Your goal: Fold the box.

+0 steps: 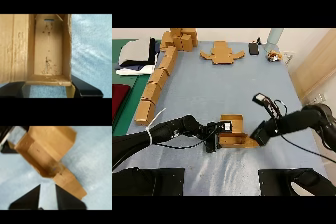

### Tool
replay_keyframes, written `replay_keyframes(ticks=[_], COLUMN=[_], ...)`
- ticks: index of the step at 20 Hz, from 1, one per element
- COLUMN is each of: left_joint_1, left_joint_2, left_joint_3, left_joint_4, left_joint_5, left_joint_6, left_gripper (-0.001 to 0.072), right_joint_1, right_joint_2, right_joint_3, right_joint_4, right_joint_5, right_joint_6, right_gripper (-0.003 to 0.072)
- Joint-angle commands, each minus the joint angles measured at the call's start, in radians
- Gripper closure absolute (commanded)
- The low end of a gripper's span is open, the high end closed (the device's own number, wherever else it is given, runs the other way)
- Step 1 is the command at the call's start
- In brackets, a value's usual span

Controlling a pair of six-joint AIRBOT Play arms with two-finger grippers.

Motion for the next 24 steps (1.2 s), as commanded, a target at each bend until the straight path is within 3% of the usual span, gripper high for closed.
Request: replay_keyframes(ticks=[1,2,4,6,11,13,15,16,18,20,24], left_joint_1=[0.0,0.0,0.0,0.0,0.0,0.0,0.0,0.0,0.0,0.0,0.0], left_joint_2=[0.0,0.0,0.0,0.0,0.0,0.0,0.0,0.0,0.0,0.0,0.0], left_joint_3=[0.0,0.0,0.0,0.0,0.0,0.0,0.0,0.0,0.0,0.0,0.0], left_joint_4=[0.0,0.0,0.0,0.0,0.0,0.0,0.0,0.0,0.0,0.0,0.0], left_joint_5=[0.0,0.0,-0.001,0.0,0.0,0.0,0.0,0.0,0.0,0.0,0.0], left_joint_6=[0.0,0.0,0.0,0.0,0.0,0.0,0.0,0.0,0.0,0.0,0.0], left_gripper=[0.0255,0.0256,0.0256,0.0255,0.0256,0.0256,0.0256,0.0256,0.0256,0.0255,0.0255], right_joint_1=[0.0,0.0,0.0,0.0,0.0,0.001,0.002,0.002,0.002,0.002,0.003], right_joint_2=[0.08,0.072,0.032,-0.032,-0.204,-0.223,-0.21,-0.201,-0.184,-0.18,-0.18], right_joint_3=[-0.097,-0.123,-0.168,-0.196,-0.199,-0.199,-0.199,-0.199,-0.199,-0.199,-0.199], right_joint_4=[-0.079,-0.119,-0.141,-0.096,0.095,0.147,0.159,0.159,0.164,0.179,0.188], right_joint_5=[-0.026,0.024,0.169,0.292,0.426,0.42,0.394,0.387,0.376,0.373,0.362], right_joint_6=[-0.189,-0.248,-0.397,-0.547,-0.939,-0.998,-1.015,-1.015,-1.015,-1.014,-1.013], right_gripper=[0.0243,0.0222,0.0088,0.0088,0.0092,0.0123,0.0344,0.0359,0.0479,0.0528,0.053])
